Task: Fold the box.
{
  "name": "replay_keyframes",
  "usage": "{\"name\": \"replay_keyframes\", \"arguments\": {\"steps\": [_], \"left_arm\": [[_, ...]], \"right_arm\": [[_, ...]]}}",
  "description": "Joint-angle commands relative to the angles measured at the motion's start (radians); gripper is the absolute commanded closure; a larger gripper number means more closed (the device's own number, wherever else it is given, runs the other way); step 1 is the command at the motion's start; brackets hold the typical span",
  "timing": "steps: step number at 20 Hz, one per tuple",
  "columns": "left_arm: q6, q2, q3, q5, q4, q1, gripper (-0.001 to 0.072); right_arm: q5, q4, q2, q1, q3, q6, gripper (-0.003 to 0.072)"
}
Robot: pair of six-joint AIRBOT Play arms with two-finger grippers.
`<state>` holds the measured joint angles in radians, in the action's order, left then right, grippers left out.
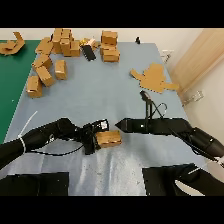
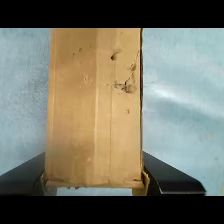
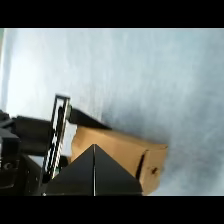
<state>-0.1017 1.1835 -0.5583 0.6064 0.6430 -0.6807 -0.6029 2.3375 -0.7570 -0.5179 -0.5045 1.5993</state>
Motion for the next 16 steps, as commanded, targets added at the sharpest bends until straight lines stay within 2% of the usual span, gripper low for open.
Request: {"name": "replay_keyframes", "arguments": {"steps": [1, 5, 8, 12, 16], "left_arm": [[-0.205, -0.060, -0.040, -0.033, -0.007, 0.056, 0.0209], [-0.454, -0.080, -0.076, -0.058, 0.125, 0.283, 0.0209], [-0.468, -0.080, -0.078, -0.066, 0.170, 0.498, 0.0209], [-0.468, -0.064, -0.078, -0.112, 0.192, 0.753, 0.0208], [-0.467, -0.012, -0.079, -0.163, 0.195, 0.869, 0.0209]], "right_arm": [[-0.003, -0.166, 0.091, 0.092, -0.023, -0.118, 0.0681], [-0.082, -0.233, 0.142, 0.205, -0.022, -0.211, 0.0681], [-0.169, -0.266, 0.126, 0.224, -0.020, -0.212, 0.0681], [-0.172, -0.275, 0.102, 0.226, -0.020, -0.223, 0.0681], [-0.169, -0.276, 0.087, 0.225, -0.020, -0.223, 0.0681]]}}
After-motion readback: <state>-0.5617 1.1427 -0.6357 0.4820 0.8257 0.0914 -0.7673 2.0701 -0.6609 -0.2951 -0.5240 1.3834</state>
